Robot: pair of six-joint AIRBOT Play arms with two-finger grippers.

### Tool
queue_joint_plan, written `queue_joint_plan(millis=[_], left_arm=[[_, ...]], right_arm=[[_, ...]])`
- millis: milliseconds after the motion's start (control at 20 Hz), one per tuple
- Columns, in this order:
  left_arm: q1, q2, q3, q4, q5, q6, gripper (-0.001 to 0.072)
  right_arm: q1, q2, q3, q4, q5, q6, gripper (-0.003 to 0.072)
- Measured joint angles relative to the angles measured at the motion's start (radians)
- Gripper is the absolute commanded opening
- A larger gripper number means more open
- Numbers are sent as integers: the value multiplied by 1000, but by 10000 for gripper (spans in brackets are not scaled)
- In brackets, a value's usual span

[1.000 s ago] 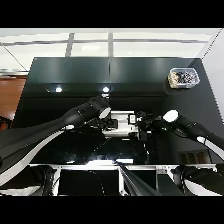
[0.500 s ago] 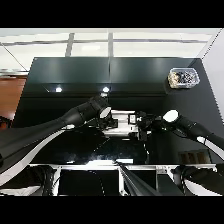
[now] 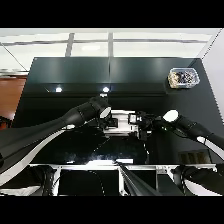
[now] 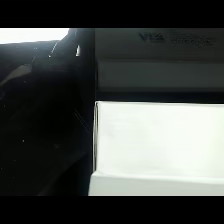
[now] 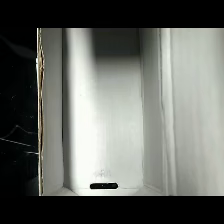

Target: Fold the box and place the chain.

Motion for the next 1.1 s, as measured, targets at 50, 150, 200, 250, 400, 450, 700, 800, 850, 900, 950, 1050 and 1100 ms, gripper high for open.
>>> queue_joint_plan(millis=[50,150,200,250,400,450,700,800,850,900,950,1050,1100], left_arm=[[0,0,0,0,1,0,25],[0,0,0,0,3,0,25],[0,0,0,0,12,2,25],[0,0,0,-1,15,0,26],[0,0,0,-1,15,1,26],[1,0,0,-2,13,3,26],[2,0,0,-5,-5,21,27],[3,0,0,-5,-5,24,27],[3,0,0,-5,-4,24,27],[3,0,0,-5,-5,24,26],[3,0,0,-5,-5,24,27],[3,0,0,-5,-5,24,27],[3,0,0,-5,-5,25,27]], right_arm=[[0,0,0,0,0,0,298],[0,0,0,-6,0,3,658],[0,2,0,-16,-4,13,672],[0,6,1,-28,-7,37,671],[0,48,0,-112,-6,116,670],[0,71,0,-140,3,146,669],[0,160,0,-294,66,242,606],[0,171,0,-320,77,254,605],[0,175,0,-327,80,257,605],[0,177,0,-325,80,259,599],[0,177,0,-316,83,259,436],[0,167,0,-275,83,259,182],[0,158,0,-253,84,259,128]])
